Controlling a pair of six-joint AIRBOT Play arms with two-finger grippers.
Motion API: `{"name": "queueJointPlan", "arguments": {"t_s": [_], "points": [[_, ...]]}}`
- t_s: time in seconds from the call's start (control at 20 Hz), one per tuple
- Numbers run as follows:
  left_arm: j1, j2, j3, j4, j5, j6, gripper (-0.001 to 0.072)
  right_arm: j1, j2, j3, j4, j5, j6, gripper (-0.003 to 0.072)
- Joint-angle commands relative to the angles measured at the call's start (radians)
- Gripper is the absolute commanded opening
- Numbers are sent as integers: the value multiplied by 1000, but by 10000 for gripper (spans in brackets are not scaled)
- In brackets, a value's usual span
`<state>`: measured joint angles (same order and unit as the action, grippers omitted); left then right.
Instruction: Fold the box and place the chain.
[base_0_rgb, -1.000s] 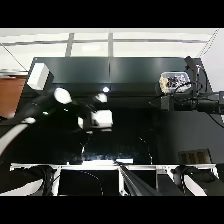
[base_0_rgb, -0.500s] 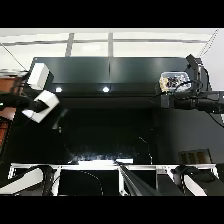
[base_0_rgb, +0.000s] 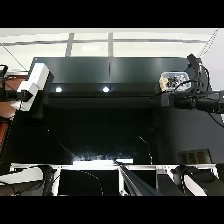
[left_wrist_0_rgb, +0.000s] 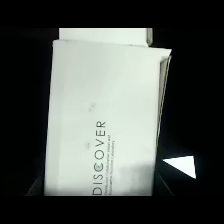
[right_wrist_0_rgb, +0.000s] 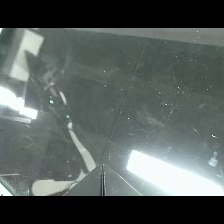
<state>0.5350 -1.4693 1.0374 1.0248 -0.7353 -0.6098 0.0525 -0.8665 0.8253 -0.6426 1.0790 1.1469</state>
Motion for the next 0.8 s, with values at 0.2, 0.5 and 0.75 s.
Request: {"name": "queueJointPlan", "arguments": {"t_s": [0.2, 0.5, 0.75], "points": [[-71, -74, 144, 80, 10, -290, 715, 0, 1, 1, 2, 17, 9, 16], [-72, 91, 307, 128, -500, -710, 623, -14, 4, 5, -1, 60, 8, 16], [-177, 316, 188, 146, -621, -806, 27, -48, 85, -6, -336, 193, 183, 9]]}}
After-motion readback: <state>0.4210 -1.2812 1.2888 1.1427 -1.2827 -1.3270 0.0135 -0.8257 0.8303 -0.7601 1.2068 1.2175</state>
